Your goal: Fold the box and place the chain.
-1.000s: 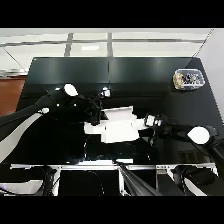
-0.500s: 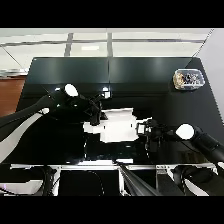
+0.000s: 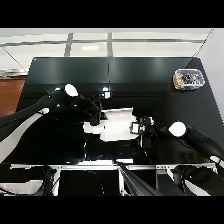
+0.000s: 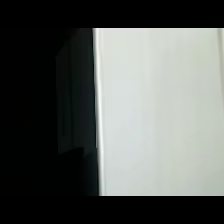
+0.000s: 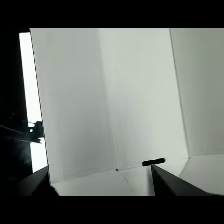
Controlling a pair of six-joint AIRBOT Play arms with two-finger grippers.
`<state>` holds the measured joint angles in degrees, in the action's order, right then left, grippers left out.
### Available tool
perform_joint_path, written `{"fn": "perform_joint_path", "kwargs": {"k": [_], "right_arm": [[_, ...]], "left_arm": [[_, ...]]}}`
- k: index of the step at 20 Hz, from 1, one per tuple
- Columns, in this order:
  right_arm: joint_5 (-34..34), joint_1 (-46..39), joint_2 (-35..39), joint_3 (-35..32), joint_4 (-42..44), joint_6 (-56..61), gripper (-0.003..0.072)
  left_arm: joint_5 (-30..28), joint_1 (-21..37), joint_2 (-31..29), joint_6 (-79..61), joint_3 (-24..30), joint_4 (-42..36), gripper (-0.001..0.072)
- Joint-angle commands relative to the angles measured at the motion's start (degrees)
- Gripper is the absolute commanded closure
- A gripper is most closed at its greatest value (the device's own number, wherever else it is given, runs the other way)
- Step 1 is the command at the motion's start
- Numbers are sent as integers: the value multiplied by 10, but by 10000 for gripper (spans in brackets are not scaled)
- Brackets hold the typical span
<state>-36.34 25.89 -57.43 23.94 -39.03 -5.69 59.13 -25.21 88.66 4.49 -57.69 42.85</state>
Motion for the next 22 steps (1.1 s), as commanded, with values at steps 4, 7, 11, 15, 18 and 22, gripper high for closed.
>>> {"fn": "perform_joint_path", "kwargs": {"k": [4, 7, 11, 15, 18, 22], "right_arm": [[-12, -27, -9, 39, 59, -53, -17], [-12, -27, -22, 39, 101, -67, -17], [-13, -43, -34, 39, 150, -125, -17], [-55, -95, -34, 39, 152, -126, -17], [-56, -94, -34, 39, 152, -130, -17], [-19, -94, -34, 39, 150, -130, -17]], "left_arm": [[0, 0, 0, -3, 0, 0, 681], [2, -1, -1, -3, 0, 2, 681], [20, -13, -3, -3, 0, 30, 681], [17, -18, -4, 5, 0, 49, 681], [10, -18, -4, 5, -4, 45, 681], [11, -18, -4, 5, -12, 45, 681]]}}
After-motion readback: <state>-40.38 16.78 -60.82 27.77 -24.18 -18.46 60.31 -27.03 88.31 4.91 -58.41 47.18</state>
